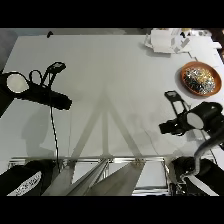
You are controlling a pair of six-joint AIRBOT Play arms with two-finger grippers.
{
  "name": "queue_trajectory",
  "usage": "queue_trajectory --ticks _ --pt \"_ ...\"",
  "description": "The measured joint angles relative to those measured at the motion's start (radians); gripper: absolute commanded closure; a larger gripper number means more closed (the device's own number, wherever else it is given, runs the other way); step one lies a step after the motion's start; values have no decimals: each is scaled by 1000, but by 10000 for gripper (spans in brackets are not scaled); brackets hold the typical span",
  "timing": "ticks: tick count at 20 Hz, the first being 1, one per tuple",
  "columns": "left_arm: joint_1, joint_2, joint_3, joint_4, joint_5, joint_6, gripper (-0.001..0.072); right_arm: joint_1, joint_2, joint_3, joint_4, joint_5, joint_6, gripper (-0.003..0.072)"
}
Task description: Fold the box and place the chain.
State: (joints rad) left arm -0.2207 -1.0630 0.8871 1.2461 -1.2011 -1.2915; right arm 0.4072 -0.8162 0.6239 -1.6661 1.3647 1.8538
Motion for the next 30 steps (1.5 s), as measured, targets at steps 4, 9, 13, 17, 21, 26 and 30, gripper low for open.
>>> queue_trajectory --ticks 4,9,13,17,21,26,30 --pt "0 0 0 0 0 0 700 -339 -6 69 -264 21 -144 629" --pt "0 0 0 1 0 0 700 -772 -85 117 -415 -152 -254 145" --pt "0 0 0 0 0 0 700 -957 -251 188 -472 -183 -302 147" --pt "0 0 0 -1 0 0 700 -1019 -383 247 -550 -204 -332 177" --pt "0 0 0 -1 0 0 700 -1037 -498 288 -622 -214 -338 189" --pt "0 0 0 -1 0 0 700 -1042 -610 302 -670 -206 -310 289" --pt "0 0 0 -1 0 0 700 -1043 -669 304 -673 -199 -245 393"
